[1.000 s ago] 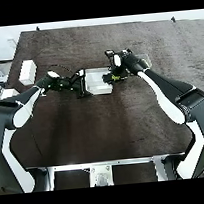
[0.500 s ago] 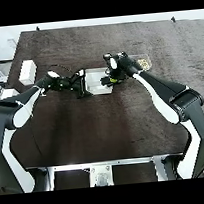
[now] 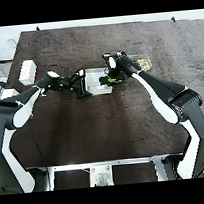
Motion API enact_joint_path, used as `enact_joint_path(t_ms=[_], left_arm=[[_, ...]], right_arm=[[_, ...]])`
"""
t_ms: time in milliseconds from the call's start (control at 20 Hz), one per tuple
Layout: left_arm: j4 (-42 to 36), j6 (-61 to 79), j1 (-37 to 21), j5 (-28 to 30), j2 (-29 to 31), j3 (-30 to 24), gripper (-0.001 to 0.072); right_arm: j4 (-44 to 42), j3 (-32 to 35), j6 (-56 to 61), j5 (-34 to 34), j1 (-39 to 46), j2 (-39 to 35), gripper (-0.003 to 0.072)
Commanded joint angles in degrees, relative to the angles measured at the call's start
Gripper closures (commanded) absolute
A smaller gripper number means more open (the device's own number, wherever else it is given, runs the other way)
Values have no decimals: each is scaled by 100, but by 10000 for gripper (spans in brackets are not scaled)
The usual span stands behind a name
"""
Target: Fold the box and place the chain.
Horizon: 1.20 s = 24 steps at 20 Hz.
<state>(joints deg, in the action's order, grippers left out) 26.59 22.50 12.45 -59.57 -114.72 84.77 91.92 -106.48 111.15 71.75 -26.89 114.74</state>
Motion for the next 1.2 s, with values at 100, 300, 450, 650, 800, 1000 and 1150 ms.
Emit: enact_joint_path(t_ms=[100, 300, 450, 650, 800, 1000, 1150], left_arm=[[-4, 2, 0, 17, 2, 0, 308], [-4, 2, 0, 17, 2, 2, 308], [-4, 2, 0, 17, 2, 2, 308], [-4, 2, 0, 17, 2, 2, 308], [-4, 2, 0, 17, 2, 2, 308], [-4, 2, 0, 17, 2, 2, 308], [-4, 2, 0, 17, 2, 2, 308]], right_arm=[[-90, -13, 122, -9, -57, 4, 627], [-85, -15, 140, -13, -57, 4, 449], [-83, -17, 140, -11, -42, 2, 291], [-81, -17, 138, 59, -33, -50, 145], [-28, -39, 133, 181, -2, -173, 145], [26, -101, -7, 184, 22, -535, 147], [28, -101, -334, 186, 37, -890, 147]])
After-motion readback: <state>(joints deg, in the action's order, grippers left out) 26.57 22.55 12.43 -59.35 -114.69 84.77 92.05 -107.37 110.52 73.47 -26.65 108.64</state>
